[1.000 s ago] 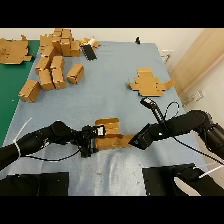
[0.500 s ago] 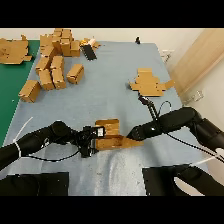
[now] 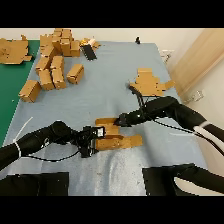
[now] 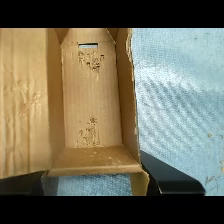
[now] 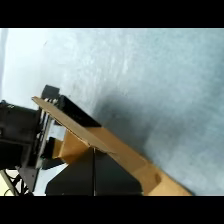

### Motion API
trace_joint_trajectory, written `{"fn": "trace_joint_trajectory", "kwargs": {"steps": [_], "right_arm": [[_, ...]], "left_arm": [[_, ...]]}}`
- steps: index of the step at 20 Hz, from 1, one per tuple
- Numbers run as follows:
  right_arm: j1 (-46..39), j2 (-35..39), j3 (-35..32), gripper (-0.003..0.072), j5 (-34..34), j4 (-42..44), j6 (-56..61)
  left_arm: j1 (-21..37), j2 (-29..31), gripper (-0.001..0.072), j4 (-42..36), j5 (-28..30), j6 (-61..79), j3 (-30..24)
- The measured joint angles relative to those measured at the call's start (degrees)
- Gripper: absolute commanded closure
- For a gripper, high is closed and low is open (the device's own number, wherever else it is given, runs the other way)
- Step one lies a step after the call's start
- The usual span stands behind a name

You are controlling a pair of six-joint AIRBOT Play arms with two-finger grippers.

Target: Fold the box.

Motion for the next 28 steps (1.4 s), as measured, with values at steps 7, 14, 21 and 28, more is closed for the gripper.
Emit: {"fn": "trace_joint_trajectory", "kwargs": {"steps": [7,14,21,28], "right_arm": [[0.02,-12.61,1.07,0.0684,1.22,1.09,-7.21],[0.35,-15.52,1.16,0.0684,0.22,0.72,-9.31],[2.64,-14.84,2.16,0.0684,0.59,-4.44,-9.53],[-0.85,-0.63,5.25,0.0683,1.73,-17.46,-6.36]], "left_arm": [[0.0,0.0,0.0272,0.0,-0.02,-0.04,0.0],[0.02,0.0,0.0272,-0.02,-0.02,-0.15,-0.02],[0.0,0.0,0.0272,0.11,-0.02,0.02,-0.02],[0.0,0.0,0.0273,0.07,-0.04,0.0,-0.02]]}}
